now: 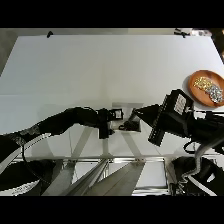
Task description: Fold the box and place the chain.
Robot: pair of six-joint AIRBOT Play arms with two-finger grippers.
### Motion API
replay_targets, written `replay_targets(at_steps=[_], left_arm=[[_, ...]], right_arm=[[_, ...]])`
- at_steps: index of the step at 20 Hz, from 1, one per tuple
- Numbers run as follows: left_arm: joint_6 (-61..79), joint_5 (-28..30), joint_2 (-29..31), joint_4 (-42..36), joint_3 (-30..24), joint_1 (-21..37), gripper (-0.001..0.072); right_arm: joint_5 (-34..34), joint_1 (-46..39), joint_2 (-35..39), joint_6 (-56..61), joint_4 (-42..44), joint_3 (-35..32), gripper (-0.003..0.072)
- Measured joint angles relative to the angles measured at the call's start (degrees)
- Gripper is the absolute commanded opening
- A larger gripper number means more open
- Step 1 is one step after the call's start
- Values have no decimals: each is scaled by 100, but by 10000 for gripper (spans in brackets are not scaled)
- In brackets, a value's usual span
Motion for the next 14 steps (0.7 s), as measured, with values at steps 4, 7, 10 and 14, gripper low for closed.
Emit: replay_targets(at_steps=[4,7,10,14], left_arm=[[0,0,0,0,0,0,138],[0,0,0,0,0,2,138],[0,0,0,0,0,2,138],[0,0,0,2,0,2,138]], right_arm=[[15,37,-105,131,-57,0,15],[310,44,-420,466,-380,-9,15],[479,46,-962,809,-616,-61,14],[568,46,-1753,1165,-726,-90,15]])
